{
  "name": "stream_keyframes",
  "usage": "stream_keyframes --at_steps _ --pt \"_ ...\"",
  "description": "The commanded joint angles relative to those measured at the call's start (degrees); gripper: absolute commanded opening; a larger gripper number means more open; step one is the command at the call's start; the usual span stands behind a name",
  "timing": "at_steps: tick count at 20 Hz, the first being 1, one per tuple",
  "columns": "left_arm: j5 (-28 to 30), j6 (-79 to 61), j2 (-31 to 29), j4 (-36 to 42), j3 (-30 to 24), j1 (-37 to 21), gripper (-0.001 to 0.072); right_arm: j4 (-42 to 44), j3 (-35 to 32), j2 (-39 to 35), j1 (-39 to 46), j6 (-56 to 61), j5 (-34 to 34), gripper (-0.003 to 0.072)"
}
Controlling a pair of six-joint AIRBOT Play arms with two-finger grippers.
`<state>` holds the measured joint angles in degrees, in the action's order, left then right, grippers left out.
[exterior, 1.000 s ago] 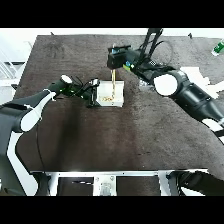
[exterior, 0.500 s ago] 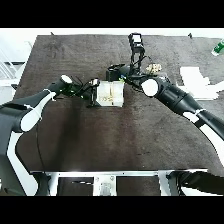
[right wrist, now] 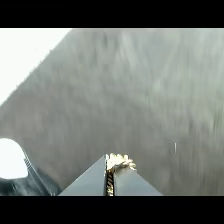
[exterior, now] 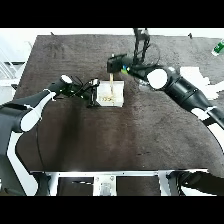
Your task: Fold the box and place the chain.
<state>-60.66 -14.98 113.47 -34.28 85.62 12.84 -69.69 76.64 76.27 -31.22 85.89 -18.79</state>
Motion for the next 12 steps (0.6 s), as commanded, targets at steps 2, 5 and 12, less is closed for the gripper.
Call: stream_keyframes --at_steps 2,5,12 --pt "0.0 0.0 0.0 0.0 0.0 0.0 0.0623 -0.4 6.1 -0.6 0.4 -3.7 -0.3 0.0009" --pt "0.0 0.0 0.0 0.0 0.0 0.0 0.0623 -0.5 6.2 -0.3 1.3 -3.7 -0.2 0.0008" --pt "0.0 0.0 0.0 0.0 0.0 0.0 0.0623 -0.4 6.1 0.7 2.1 -3.7 -2.9 0.0009"
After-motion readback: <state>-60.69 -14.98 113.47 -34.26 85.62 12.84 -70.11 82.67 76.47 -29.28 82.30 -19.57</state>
